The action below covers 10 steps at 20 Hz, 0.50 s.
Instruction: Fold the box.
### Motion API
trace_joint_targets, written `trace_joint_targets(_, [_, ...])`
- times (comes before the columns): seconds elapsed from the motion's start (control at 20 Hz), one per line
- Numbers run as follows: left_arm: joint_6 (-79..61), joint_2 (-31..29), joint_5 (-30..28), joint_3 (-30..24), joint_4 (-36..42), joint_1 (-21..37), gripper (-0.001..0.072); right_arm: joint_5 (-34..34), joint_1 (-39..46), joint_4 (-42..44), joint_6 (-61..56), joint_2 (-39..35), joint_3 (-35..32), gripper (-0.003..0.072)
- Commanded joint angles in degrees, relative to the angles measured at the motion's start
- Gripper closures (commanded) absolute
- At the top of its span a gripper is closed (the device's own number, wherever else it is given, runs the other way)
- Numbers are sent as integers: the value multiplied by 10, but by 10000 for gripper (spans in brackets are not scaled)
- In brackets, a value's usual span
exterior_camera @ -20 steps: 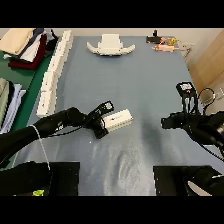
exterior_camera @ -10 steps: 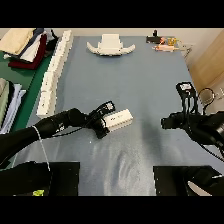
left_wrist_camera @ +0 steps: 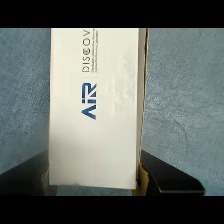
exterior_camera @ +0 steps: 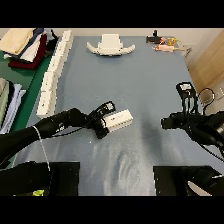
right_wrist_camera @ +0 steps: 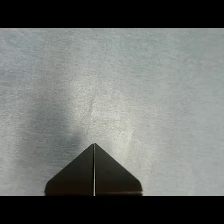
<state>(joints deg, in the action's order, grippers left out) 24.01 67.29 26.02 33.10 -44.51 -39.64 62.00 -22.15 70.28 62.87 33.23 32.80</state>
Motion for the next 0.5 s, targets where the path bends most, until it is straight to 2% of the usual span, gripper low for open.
trace_joint_targets(0.0, [0, 0, -9, 1, -2, 2, 360, 0, 0, 0, 0, 0, 0, 683])
trace_joint_targets(0.15, [17, -12, -10, 3, -6, 24, 360, 0, 0, 0, 0, 0, 0, 683])
trace_joint_targets(0.25, [73, -19, -9, 14, -24, 62, 360, 0, 0, 0, 0, 0, 0, 683])
trace_joint_targets(0.45, [225, -19, 9, 64, -152, 163, 360, 0, 0, 0, 0, 0, 0, 683])
